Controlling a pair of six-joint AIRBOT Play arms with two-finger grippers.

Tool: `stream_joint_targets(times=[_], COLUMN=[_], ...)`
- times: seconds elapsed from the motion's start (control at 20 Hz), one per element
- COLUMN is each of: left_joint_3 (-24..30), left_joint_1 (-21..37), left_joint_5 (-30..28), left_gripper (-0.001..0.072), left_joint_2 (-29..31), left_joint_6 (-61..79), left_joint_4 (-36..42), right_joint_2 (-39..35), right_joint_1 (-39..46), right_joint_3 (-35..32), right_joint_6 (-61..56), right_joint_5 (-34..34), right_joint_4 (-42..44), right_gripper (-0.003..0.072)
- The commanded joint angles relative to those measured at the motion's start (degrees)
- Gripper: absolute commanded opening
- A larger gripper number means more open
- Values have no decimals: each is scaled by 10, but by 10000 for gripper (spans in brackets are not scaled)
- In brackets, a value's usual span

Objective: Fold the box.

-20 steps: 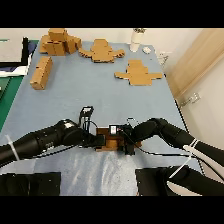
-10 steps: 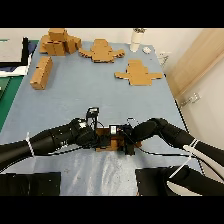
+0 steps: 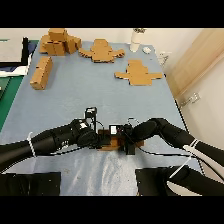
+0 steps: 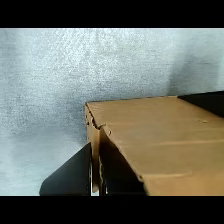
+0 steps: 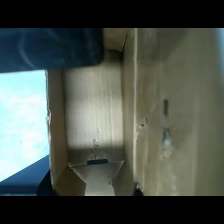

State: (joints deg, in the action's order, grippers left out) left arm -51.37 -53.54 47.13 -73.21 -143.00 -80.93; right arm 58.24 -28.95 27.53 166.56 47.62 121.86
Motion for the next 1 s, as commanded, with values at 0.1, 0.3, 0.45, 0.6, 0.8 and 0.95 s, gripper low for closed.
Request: stream_joint_targets(times=[0.1,0.3,0.45,0.6,0.8,0.95], left_joint_3=[-1,-1,-1,-1,-1,-1], left_joint_1=[-1,0,2,18,28,28], left_joint_5=[-6,1,16,20,23,0], left_gripper=[514,542,543,542,541,541], left_joint_2=[0,0,3,11,-4,-23], left_joint_6=[-4,-4,-4,7,28,40], left_joint_4=[4,4,13,35,30,37], right_joint_2=[0,0,0,0,0,0], right_joint_1=[-1,-1,-1,-1,-1,-1], right_joint_3=[0,0,0,0,0,0], right_joint_6=[0,0,0,0,0,0], right_joint_5=[-2,-2,-2,-2,-2,-2], right_joint_4=[3,3,3,3,3,3], right_gripper=[514,514,514,514,514,514])
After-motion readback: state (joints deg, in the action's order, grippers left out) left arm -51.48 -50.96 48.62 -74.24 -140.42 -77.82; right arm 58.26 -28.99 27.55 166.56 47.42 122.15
